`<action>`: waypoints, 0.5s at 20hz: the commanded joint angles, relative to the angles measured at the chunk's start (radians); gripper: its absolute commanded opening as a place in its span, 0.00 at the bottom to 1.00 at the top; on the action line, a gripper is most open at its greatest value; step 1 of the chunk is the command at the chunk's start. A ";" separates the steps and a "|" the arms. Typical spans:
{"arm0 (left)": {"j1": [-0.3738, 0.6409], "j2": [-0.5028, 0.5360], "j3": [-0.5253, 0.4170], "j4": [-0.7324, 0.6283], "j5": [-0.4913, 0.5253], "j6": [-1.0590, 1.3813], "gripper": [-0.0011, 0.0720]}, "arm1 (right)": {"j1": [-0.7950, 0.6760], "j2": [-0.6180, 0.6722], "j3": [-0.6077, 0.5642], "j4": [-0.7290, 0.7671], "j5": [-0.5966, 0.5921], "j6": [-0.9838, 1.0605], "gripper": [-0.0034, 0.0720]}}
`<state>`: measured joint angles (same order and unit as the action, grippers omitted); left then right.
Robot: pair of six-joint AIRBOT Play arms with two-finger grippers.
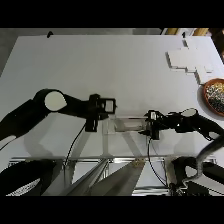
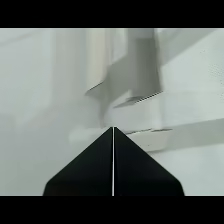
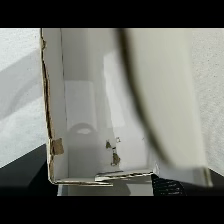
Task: Fold the box and place the chain.
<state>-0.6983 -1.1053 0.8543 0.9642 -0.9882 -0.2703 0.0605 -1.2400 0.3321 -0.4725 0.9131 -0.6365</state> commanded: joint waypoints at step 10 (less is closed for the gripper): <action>-0.273 -0.204 0.001 0.003 0.750 -0.337 0.02 | 0.000 0.001 0.001 0.000 0.000 0.000 0.58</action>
<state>-0.9638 -1.2358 0.8547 0.9756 -0.4805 -0.4736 0.0605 -1.2400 0.3321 -0.4728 0.9131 -0.6365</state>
